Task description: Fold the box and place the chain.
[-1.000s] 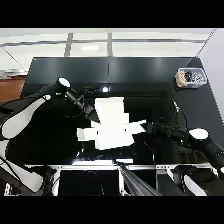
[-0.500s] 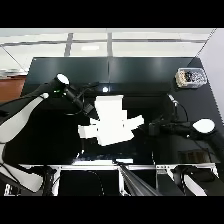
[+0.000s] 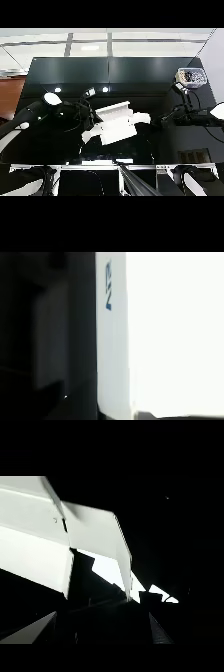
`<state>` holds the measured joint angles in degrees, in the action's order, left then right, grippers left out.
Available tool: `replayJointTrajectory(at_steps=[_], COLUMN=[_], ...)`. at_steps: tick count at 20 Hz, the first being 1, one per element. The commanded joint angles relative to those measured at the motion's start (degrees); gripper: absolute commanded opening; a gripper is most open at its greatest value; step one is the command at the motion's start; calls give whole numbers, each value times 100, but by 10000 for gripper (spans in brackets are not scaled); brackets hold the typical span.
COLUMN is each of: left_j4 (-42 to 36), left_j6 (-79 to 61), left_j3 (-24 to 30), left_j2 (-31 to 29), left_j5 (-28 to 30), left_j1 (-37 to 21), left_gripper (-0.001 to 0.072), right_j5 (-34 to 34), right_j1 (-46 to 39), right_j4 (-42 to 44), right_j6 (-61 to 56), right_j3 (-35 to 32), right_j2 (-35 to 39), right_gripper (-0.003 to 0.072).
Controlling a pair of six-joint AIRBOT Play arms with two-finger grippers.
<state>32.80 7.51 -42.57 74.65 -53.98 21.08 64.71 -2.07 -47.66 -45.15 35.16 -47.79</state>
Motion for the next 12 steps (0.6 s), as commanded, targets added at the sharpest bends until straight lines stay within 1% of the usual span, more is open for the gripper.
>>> replayJointTrajectory(at_steps=[1, 3, 6, 9, 12], left_j4=[-42, -35, -26, -28, -7], left_j6=[-1235, -1641, -1641, -1633, -1633], left_j3=[197, 55, -122, -140, -164], left_j2=[-9, 192, 444, 595, 601], left_j5=[1139, 1180, 1198, 1123, 1008], left_j1=[387, 560, 664, 682, 688], left_gripper=[24, 24, 25, 25, 25], right_j5=[-79, -92, -256, -990, -1655], right_j1=[61, 254, 658, 1080, 1484], right_j4=[63, 68, 66, 68, 66], right_j6=[603, 1029, 1683, 2361, 2942], right_j3=[39, -20, -225, -632, -1047], right_j2=[2, 0, 0, -7, -15], right_gripper=[663, 663, 663, 663, 663])
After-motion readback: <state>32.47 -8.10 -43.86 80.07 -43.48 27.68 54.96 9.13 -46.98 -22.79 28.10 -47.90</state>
